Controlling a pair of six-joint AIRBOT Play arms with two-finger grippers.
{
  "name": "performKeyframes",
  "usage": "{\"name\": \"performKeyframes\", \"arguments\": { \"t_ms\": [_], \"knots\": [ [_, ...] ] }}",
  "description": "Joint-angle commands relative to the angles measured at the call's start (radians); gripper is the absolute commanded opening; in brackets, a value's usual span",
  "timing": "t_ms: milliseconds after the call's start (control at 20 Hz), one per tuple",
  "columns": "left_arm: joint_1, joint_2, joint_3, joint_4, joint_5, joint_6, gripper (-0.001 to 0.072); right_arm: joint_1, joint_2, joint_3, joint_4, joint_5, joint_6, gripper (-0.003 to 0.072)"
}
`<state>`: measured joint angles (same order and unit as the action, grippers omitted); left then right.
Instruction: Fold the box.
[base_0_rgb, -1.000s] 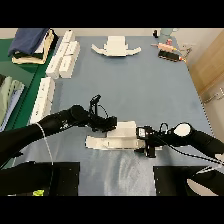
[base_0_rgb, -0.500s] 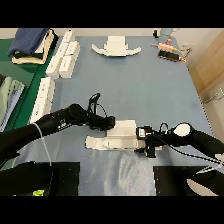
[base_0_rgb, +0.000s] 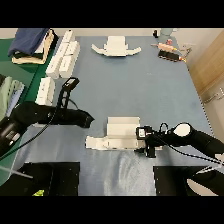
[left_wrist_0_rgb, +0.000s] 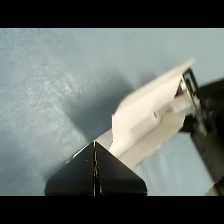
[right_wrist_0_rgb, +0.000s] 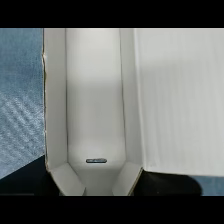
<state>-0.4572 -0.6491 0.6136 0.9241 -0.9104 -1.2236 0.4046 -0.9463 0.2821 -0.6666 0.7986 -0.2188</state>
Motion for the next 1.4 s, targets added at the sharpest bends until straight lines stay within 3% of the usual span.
{"name": "performKeyframes", "arguments": {
  "t_ms": [0,150,200,250,300,550,900,1150,1200,1250,1300,1350],
  "knots": [
    [-0.005,0.175,-0.058,0.064,-0.104,0.193,0.0015,0.0,0.0,0.0,0.0,0.0,0.001,0.0505],
    [-0.044,0.24,-0.121,0.064,-0.102,0.373,0.002,0.0,0.0,0.0,0.001,0.0,0.001,0.0505],
    [-0.055,0.24,-0.136,0.058,-0.102,0.425,0.0246,0.0,0.0,0.0,0.001,0.0,0.001,0.0505],
    [-0.051,0.237,-0.159,0.027,-0.085,0.474,0.0593,0.0,0.0,0.0,0.001,0.0,0.001,0.0505],
    [-0.045,0.237,-0.19,-0.001,-0.051,0.521,0.0691,0.0,0.0,0.0,0.001,0.0,0.001,0.0504],
    [-0.047,0.126,-0.334,-0.227,0.109,0.968,0.0691,0.0,0.0,0.0,0.0,0.0,0.001,0.0505],
    [-0.053,-0.188,-0.325,-0.438,0.158,1.424,0.0691,0.0,0.0,0.0,0.001,0.0,0.0,0.0505],
    [-0.131,-0.258,-0.301,-0.552,0.218,1.557,0.0689,0.0,0.0,0.0,0.0,0.0,0.001,0.0505],
    [-0.142,-0.264,-0.301,-0.554,0.238,1.556,0.0576,0.0,0.0,0.0,0.001,0.0,0.001,0.0505],
    [-0.146,-0.272,-0.301,-0.554,0.257,1.557,0.0386,0.0,0.0,0.0,0.001,0.0,0.0,0.0505],
    [-0.147,-0.28,-0.301,-0.554,0.274,1.559,0.0331,0.0,0.0,0.0,0.001,0.0,0.001,0.0505],
    [-0.147,-0.288,-0.301,-0.555,0.277,1.575,0.033,0.0,0.0,0.0,0.001,0.0,0.001,0.0505]
  ]
}}
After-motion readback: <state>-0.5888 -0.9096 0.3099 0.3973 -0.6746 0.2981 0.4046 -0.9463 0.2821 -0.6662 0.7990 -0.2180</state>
